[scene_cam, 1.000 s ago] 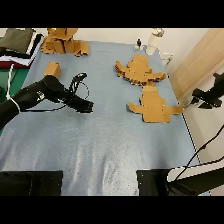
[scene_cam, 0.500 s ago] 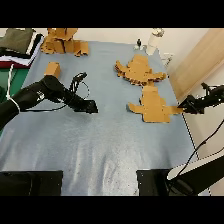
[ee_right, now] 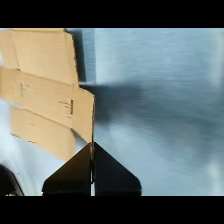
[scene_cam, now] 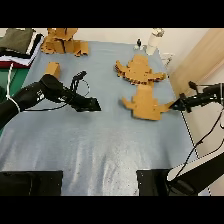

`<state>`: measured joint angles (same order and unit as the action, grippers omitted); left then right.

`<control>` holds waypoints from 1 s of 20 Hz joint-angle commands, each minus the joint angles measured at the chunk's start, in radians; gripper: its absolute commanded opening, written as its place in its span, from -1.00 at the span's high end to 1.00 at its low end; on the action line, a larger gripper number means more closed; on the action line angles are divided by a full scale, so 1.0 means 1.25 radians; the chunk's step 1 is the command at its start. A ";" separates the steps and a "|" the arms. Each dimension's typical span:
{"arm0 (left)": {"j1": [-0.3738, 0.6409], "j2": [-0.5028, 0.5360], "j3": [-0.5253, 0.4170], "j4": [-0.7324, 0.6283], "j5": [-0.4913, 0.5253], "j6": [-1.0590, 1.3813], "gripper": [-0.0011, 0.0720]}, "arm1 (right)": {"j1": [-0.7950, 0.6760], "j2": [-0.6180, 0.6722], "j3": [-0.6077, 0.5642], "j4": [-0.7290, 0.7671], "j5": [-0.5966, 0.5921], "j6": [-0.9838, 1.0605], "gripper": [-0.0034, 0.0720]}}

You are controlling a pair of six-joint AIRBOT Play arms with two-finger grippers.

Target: Fold the box.

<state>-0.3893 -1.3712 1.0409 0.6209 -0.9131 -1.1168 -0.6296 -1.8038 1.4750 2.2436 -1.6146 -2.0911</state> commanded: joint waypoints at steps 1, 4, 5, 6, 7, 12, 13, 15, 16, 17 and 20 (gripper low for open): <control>0.033 0.000 0.001 -0.070 -0.048 0.000 -0.70 | 0.085 0.017 -0.069 0.048 -0.011 -0.013 0.91; 0.086 0.000 0.001 -0.114 -0.105 0.000 -0.70 | 0.171 0.070 -0.188 0.058 0.034 -0.011 0.91; 0.101 0.000 0.001 -0.126 -0.125 0.001 -0.70 | 0.200 0.102 -0.240 0.065 0.070 -0.010 0.91; 0.112 0.000 0.001 -0.126 -0.142 0.002 -0.65 | 0.225 0.136 -0.292 0.076 0.104 -0.012 0.91; 0.119 0.000 0.001 -0.125 -0.154 0.004 -0.65 | 0.254 0.175 -0.348 0.081 0.144 -0.013 0.91; 0.123 0.000 0.001 -0.126 -0.187 0.004 -0.65 | 0.368 0.246 -0.450 0.061 0.253 -0.009 0.11; 0.123 0.000 0.001 -0.126 -0.202 0.000 -0.65 | 0.374 0.246 -0.450 0.061 0.271 -0.010 0.11; 0.123 0.000 0.001 -0.126 -0.224 -0.001 -0.65 | 0.380 0.245 -0.450 0.061 0.289 -0.014 0.17; 0.123 0.000 0.001 -0.126 -0.227 -0.002 -0.65 | 0.381 0.246 -0.450 0.061 0.286 -0.019 0.21; 0.123 0.000 0.001 -0.126 -0.228 -0.002 -0.65 | 0.380 0.246 -0.450 0.061 0.283 -0.027 0.41; 0.124 0.000 0.001 -0.126 -0.227 -0.008 -0.65 | 0.381 0.246 -0.450 0.072 0.273 -0.058 0.91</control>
<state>-0.2340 -1.3712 1.0409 0.4644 -1.1858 -1.1202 -0.1619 -1.4998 0.9176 2.3222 -1.2770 -2.1311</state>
